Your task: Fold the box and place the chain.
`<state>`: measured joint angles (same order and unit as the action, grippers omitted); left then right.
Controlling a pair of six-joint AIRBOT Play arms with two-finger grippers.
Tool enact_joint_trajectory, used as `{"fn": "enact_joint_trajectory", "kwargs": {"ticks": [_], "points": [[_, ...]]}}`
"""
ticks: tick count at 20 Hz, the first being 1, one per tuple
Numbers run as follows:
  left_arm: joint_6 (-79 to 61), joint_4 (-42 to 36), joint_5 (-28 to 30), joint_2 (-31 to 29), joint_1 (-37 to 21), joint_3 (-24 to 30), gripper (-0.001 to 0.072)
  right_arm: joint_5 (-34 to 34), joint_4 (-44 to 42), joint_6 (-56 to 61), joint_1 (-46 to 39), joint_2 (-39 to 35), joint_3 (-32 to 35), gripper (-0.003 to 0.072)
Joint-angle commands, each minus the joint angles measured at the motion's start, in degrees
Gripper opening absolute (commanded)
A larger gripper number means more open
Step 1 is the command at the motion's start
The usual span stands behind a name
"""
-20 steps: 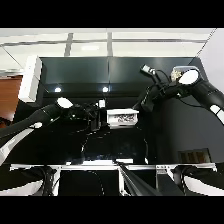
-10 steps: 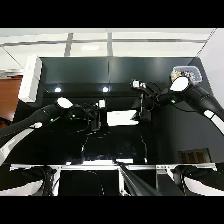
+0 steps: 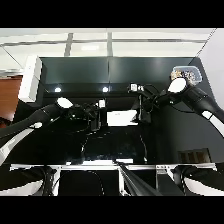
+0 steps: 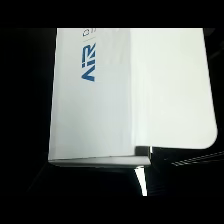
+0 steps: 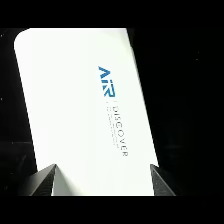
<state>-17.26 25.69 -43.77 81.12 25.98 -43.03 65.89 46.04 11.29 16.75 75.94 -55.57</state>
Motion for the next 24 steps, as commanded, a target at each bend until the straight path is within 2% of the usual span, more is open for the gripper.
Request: {"fn": "enact_joint_trajectory", "kwargs": {"ticks": [1, 3, 4, 6, 8, 13, 14, 15, 24], "points": [[0.0, 0.0, 0.0, 0.0, 0.0, 0.0, 0.0347, -1.8, 1.9, -0.5, 1.2, 0.4, 0.0, 0.0718], [0.0, 0.0, 0.0, 0.0, 0.0, 0.0, 0.0347, -4.2, 1.9, -0.5, 1.1, 0.4, 0.0, 0.0693], [0.0, 0.0, 0.0, 0.0, 0.0, 0.0, 0.0347, -4.8, 1.9, -0.4, 1.1, 0.4, 0.0, 0.0613], [0.0, 0.0, 0.0, 0.0, 0.0, 0.0, 0.0346, -4.7, 1.8, -0.4, 1.1, 0.4, 0.0, 0.0612], [0.0, 0.0, 0.0, 0.0, 0.0, 0.0, 0.0347, -4.2, 1.8, -0.1, 1.1, 0.3, 0.0, 0.0493], [0.0, 0.0, 0.0, 0.0, 0.0, 0.0, 0.0347, -3.5, 1.7, 1.9, 1.1, 0.1, -0.2, 0.0489], [0.0, 0.0, 0.0, 0.0, 0.0, 0.0, 0.0346, -2.8, 1.7, 2.1, 1.1, 0.1, -0.2, 0.0325], [0.0, 0.0, 0.0, 0.0, 0.0, 0.0, 0.0347, -2.4, 1.8, 2.7, 1.1, 0.1, -0.2, 0.0265], [0.0, 0.0, 0.0, 0.0, 0.0, 0.0, 0.0347, -0.7, 2.7, 3.3, 1.1, 0.2, -0.1, 0.0266]]}}
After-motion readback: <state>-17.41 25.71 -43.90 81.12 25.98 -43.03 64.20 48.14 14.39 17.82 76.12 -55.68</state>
